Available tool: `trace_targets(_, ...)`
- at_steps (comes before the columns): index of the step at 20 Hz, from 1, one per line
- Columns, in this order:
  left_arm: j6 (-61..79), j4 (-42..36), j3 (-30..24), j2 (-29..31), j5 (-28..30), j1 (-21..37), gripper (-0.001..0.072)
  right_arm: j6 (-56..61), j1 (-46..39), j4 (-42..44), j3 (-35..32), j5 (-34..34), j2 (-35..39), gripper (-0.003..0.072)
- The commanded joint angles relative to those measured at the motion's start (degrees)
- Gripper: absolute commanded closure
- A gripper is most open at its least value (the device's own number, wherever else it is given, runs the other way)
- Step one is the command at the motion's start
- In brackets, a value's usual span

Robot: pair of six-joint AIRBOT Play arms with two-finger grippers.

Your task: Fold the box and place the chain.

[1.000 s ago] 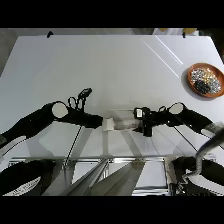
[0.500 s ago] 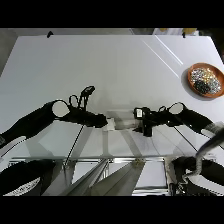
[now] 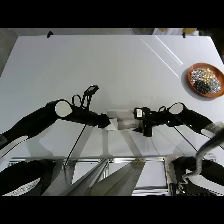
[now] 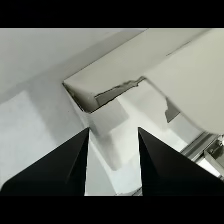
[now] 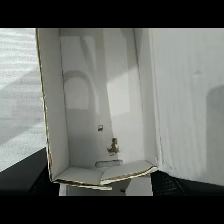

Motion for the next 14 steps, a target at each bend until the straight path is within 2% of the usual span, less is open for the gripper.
trace_targets(1,-3.43,3.67,3.21,-2.05,-1.05,-1.86,0.0362,0.02,0.0,0.0,0.02,0.0,0.02,0.0395)
trace_targets(7,-15.54,14.38,5.53,-3.3,-2.43,-4.22,0.0362,0.02,0.0,0.0,0.02,0.0,0.02,0.0395)
trace_targets(11,-19.45,16.06,7.78,-4.85,-3.04,-6.45,0.0362,0.02,0.0,0.0,0.02,0.0,0.02,0.0394)
trace_targets(14,-26.05,21.03,10.97,-7.85,-5.79,-8.79,0.0362,0.02,0.0,0.0,0.02,0.0,0.02,0.0394)
